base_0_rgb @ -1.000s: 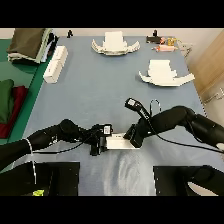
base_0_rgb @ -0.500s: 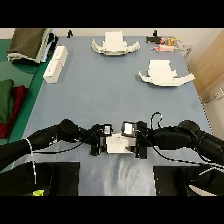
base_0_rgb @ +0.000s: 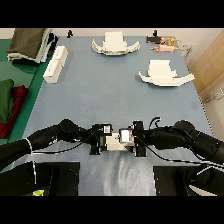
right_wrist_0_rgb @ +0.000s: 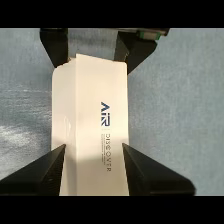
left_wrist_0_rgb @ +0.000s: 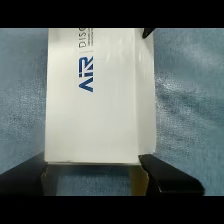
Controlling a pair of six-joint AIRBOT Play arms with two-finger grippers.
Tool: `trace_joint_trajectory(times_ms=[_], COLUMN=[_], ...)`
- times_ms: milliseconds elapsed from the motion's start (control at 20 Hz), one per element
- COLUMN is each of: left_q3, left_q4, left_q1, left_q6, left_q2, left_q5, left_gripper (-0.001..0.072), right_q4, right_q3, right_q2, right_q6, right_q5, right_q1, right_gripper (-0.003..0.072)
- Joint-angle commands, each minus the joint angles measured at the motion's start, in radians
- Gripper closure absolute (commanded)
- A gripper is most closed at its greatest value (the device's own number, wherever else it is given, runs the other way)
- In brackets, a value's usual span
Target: Fold the box.
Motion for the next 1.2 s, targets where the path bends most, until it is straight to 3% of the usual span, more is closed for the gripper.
trace_joint_trajectory(times_ms=[0, 700, 800, 1150], left_q3=[0.0, 0.0, 0.0, 0.0], left_q4=[0.0, 0.0, 0.0, 0.0], left_q1=[0.0, 0.0, 0.0, 0.0], left_q6=[0.002, 0.002, 0.002, 0.002], left_q2=[0.0, 0.0, 0.0, 0.0], left_q5=[-0.003, -0.003, -0.003, -0.003], left_gripper=[0.0187, 0.0187, 0.0187, 0.0187], right_q4=[-0.005, -0.048, -0.047, -0.047], right_q3=[0.018, 0.076, 0.076, 0.076], right_q2=[-0.003, -0.003, -0.003, -0.005], right_q6=[-0.011, -0.01, -0.009, -0.01], right_q5=[0.009, 0.04, 0.046, 0.016], right_q1=[0.001, 0.0, 0.0, 0.001], right_gripper=[0.0131, 0.0132, 0.0183, 0.02])
